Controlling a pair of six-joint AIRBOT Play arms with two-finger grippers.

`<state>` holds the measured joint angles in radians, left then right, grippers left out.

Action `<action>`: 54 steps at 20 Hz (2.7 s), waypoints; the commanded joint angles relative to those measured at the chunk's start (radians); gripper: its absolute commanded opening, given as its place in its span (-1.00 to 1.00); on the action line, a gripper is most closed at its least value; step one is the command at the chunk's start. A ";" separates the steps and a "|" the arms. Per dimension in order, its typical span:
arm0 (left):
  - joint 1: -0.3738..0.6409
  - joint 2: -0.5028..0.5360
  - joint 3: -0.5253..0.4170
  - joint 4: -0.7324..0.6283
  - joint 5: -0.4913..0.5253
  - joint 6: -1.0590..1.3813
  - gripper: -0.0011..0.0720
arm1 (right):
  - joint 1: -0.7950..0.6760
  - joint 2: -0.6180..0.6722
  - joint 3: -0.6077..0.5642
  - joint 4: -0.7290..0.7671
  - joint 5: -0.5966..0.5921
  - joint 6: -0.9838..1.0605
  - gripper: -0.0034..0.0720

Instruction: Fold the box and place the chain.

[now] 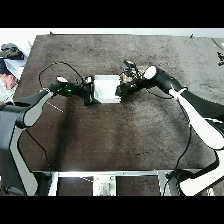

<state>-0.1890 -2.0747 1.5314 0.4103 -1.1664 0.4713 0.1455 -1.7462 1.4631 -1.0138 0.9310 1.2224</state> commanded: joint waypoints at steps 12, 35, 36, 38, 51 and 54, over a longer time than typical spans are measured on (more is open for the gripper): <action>0.000 0.000 0.000 0.000 0.000 0.000 -0.03 | 0.103 -0.229 0.373 -0.391 0.267 0.335 0.32; 0.000 0.000 0.000 0.000 -0.001 0.000 -0.03 | 0.202 -0.290 0.419 -0.633 0.307 0.642 -0.14; 0.000 0.000 0.000 0.000 -0.001 0.000 -0.03 | 0.202 -0.290 0.419 -0.642 0.314 0.663 -0.14; 0.000 0.000 0.000 0.000 -0.001 0.000 -0.03 | 0.202 -0.290 0.419 -0.651 0.314 0.688 -0.15; 0.000 0.000 0.000 0.000 0.000 0.000 -0.03 | 0.206 -0.281 0.419 -0.650 0.303 0.735 -0.09; 0.000 0.000 0.000 0.000 0.000 0.000 -0.03 | 0.206 -0.263 0.419 -0.651 0.331 0.698 0.54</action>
<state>-0.1890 -2.0750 1.5311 0.4107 -1.1690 0.4728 0.3511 -2.0216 1.8812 -1.6657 1.2400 1.9511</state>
